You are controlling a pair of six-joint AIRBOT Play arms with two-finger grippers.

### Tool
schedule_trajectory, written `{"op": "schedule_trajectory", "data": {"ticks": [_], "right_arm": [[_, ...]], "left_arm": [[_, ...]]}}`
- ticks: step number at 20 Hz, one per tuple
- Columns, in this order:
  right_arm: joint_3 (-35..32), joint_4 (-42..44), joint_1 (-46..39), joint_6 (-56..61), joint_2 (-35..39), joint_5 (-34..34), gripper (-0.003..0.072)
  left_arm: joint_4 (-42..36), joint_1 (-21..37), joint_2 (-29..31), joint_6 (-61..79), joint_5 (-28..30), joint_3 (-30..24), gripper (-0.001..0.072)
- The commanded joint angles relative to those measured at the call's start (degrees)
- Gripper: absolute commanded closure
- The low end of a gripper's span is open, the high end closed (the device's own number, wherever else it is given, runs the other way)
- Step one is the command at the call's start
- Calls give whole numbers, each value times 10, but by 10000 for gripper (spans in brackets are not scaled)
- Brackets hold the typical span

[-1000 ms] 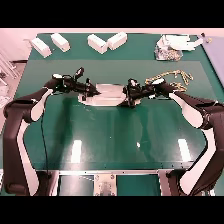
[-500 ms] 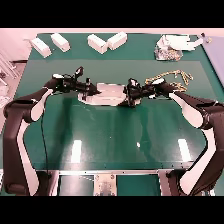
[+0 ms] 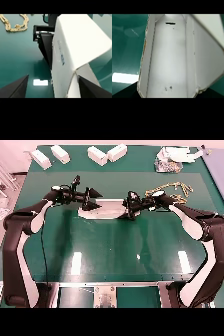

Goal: Fold the box and place the chain.

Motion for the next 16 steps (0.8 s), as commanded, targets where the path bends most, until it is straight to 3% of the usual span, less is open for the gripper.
{"op": "schedule_trajectory", "data": {"ticks": [1, 5, 13, 14, 16], "right_arm": [[0, 1, 0, 1, 0, 0, 102], [0, 1, 0, 1, 0, 0, 102], [0, 1, 0, 1, 0, 0, 102], [0, 2, 0, 1, 0, 0, 102], [0, 1, 0, 1, 0, 0, 102]], "left_arm": [[-6, 4, 0, 0, -9, 0, -3], [-17, 35, 0, -1, -40, 0, -3], [-78, 75, 0, -1, -190, 0, 17], [-77, 80, 4, -7, -191, 0, 263], [-55, 88, 19, -6, -191, 0, 678]]}}
